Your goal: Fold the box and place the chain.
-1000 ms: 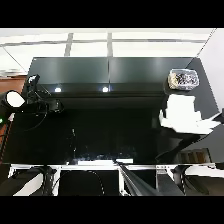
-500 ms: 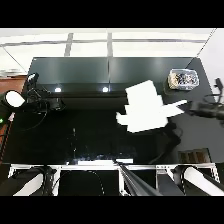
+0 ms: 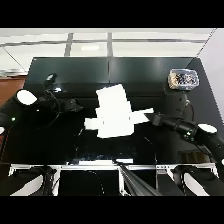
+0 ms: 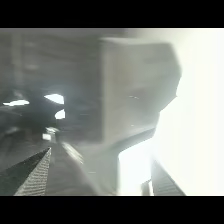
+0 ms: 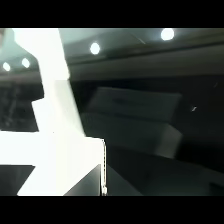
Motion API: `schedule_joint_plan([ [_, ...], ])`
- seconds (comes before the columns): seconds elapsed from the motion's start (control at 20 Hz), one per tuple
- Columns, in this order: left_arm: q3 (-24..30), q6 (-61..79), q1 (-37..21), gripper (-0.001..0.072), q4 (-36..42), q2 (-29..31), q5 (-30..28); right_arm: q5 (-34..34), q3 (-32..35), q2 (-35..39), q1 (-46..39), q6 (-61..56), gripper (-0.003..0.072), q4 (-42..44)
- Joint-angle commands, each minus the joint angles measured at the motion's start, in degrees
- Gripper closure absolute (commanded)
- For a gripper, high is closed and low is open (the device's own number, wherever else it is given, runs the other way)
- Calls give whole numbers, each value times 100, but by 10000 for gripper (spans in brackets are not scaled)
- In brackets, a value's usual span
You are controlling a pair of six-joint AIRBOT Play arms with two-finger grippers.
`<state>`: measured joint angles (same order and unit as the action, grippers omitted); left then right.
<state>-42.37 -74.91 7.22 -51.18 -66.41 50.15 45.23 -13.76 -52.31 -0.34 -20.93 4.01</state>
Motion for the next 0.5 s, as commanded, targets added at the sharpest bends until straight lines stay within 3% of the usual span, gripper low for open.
schedule_joint_plan([
  [0.0, -7, 1827, 13, 6, 2280, -671, 289, -734, 122, 52, 780, 122, 665, 258],
  [0.1, -9, 2754, -136, 5, 3438, -1169, 662, -721, 122, 52, 874, 122, 665, 258],
  [0.15, -42, 2944, -188, 5, 3654, -1429, 837, -684, 122, 52, 881, 122, 665, 258],
  [0.45, -669, 3112, -31, 6, 3403, -2577, 1674, -501, 122, 52, 879, 120, 665, 256],
])
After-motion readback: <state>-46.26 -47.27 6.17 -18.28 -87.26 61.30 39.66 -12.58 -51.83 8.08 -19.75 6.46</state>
